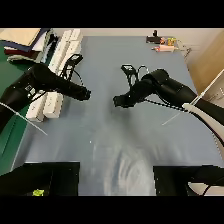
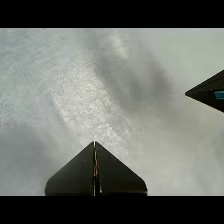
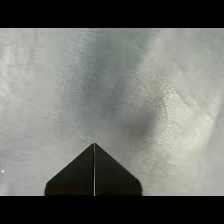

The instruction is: Fold the box.

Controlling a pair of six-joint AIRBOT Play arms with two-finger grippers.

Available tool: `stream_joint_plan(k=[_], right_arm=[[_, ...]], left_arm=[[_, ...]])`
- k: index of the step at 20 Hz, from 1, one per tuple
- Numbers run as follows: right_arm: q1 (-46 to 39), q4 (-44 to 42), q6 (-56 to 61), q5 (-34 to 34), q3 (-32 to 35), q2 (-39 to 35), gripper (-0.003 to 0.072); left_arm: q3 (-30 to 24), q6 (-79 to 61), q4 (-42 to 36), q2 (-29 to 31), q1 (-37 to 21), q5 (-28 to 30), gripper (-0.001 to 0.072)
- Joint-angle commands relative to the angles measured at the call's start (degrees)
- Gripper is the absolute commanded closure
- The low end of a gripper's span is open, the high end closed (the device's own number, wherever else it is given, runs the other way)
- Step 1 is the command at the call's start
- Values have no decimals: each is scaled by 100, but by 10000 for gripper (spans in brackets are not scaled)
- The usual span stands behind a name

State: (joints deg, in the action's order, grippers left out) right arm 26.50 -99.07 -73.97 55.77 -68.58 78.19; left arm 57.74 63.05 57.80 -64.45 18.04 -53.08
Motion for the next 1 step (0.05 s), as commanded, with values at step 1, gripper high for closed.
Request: stream_joint_plan(k=[1], right_arm=[[2,-15,-2,7,-11,7,682]], left_arm=[[4,-2,-15,-22,20,15,696]])
